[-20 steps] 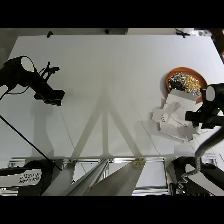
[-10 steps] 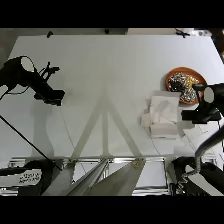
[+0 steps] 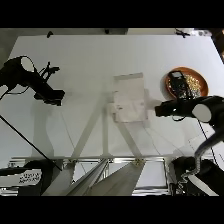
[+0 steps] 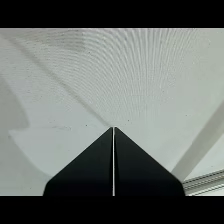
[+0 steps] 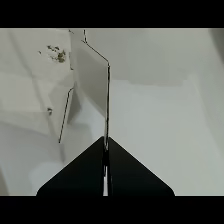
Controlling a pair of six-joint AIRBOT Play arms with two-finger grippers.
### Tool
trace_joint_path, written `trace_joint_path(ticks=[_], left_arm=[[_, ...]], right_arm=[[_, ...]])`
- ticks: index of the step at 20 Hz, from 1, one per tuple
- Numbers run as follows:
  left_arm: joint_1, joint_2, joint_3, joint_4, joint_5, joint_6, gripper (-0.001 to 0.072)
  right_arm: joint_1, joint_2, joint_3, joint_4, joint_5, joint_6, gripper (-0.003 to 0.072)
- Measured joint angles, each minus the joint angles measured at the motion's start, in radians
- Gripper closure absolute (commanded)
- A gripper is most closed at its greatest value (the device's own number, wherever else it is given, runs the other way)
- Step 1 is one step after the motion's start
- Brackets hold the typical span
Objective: Fold the box and place the chain.
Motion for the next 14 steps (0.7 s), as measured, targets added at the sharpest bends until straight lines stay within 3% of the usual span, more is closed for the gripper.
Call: trace_joint_path(ticks=[4,9,14], left_arm=[[0.0,0.0,0.0,0.0,0.002,0.0,0.0698],[0.0,0.0,0.0,-0.042,0.05,0.085,0.0669],[0.0,0.0,0.0,-0.357,0.071,0.416,0.0677]], right_arm=[[0.094,0.008,-0.088,0.052,-0.141,0.017,0.0681],[0.125,0.01,-0.125,0.073,-0.206,0.022,0.068],[0.131,0.01,-0.133,0.079,-0.226,0.024,0.068]])
